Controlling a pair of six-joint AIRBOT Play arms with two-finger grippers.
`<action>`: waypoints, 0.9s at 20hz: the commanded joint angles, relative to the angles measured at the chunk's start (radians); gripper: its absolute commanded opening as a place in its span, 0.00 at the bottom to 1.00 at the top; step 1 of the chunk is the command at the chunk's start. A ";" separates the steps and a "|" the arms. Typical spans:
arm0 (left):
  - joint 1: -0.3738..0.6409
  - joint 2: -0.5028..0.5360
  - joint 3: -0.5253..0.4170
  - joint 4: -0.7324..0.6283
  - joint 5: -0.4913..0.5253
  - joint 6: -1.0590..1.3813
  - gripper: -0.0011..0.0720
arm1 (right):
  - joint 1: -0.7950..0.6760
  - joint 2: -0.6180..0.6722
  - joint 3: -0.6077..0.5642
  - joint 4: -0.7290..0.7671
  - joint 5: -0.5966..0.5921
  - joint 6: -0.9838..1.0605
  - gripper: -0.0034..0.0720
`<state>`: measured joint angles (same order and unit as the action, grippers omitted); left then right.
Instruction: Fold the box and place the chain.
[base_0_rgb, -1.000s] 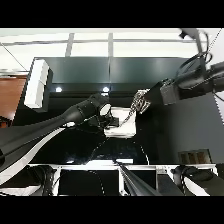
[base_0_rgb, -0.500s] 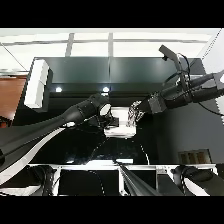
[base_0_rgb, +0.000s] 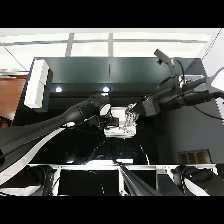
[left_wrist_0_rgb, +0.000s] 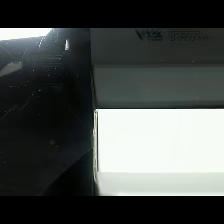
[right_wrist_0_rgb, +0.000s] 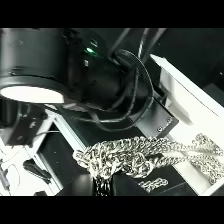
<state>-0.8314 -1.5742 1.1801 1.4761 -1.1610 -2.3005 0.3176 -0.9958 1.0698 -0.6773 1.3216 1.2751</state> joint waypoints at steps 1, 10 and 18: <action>0.000 0.000 0.000 0.000 0.000 0.000 0.05 | 0.031 0.000 -0.071 -0.065 -0.087 0.016 0.06; 0.000 0.000 0.000 0.000 0.000 0.000 0.05 | 0.105 -0.004 -0.287 -0.145 -0.369 0.064 0.06; 0.000 0.000 0.000 0.000 0.001 0.000 0.05 | 0.028 -0.010 -0.245 -0.386 -0.233 0.140 0.47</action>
<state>-0.8314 -1.5742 1.1801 1.4761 -1.1610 -2.3005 0.3965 -1.0134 0.7986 -0.9104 0.9989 1.3632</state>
